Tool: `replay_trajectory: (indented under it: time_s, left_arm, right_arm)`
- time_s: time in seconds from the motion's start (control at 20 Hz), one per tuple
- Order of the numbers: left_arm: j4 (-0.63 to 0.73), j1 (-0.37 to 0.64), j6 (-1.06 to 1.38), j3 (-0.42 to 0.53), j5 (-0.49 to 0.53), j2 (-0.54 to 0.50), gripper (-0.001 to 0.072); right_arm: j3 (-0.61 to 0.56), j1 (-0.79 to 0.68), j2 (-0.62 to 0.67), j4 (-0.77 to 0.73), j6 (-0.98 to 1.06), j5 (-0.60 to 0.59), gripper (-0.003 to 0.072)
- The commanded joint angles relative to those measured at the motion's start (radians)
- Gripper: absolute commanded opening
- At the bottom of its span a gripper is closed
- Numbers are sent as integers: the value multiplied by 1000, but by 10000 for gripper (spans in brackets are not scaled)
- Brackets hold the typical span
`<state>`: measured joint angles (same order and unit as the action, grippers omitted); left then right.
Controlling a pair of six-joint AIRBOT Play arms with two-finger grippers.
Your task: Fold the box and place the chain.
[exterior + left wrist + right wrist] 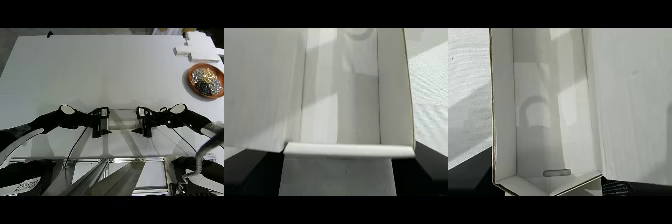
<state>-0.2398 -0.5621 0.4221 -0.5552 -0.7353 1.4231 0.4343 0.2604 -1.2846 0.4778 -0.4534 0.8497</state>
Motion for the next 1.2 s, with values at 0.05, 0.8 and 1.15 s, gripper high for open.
replay_trajectory:
  time_s: [0.05,0.8,1.15]
  left_arm:
    - [-3,-10,-7,-4,8,3,694]
    - [-2,-21,0,-4,21,3,137]
    - [-1,-21,0,-4,21,3,137]
  right_arm:
    - [1,0,1,0,0,0,399]
    - [1,0,1,0,0,0,399]
    - [1,0,1,0,0,0,399]
